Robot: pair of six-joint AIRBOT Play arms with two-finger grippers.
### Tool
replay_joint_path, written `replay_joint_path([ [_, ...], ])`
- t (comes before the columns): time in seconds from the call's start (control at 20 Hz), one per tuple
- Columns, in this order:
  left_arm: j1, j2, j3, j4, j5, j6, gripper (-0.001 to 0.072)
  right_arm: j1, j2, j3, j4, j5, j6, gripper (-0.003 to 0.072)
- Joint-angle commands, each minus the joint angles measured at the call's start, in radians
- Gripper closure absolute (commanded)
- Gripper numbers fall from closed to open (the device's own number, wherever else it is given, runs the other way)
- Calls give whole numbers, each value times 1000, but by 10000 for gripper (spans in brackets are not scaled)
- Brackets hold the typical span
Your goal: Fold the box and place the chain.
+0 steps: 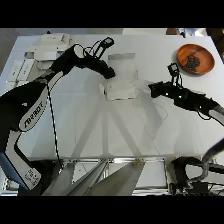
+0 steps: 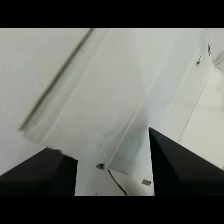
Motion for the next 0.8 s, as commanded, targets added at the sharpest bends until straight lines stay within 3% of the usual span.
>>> replay_joint_path([
  [0.0, -4, -2, 1, -2, -5, 80, 279, 0, 1, 0, 0, 0, 0, 672],
  [0.05, -4, -2, 1, -2, -6, 93, 280, 0, 1, 0, 0, 0, 0, 672],
  [0.3, -4, -2, 1, -2, -95, 207, 423, 0, 1, 0, 0, 0, 0, 672],
  [0.55, -4, -2, 1, -21, -163, 262, 433, 0, 1, 0, 0, 0, 0, 672],
  [0.65, -4, -2, 1, -29, -161, 265, 564, 0, 1, 0, 0, 0, 0, 672],
  [0.75, -4, -2, 1, -63, -157, 282, 565, 0, 1, 0, 0, 0, 0, 672],
])
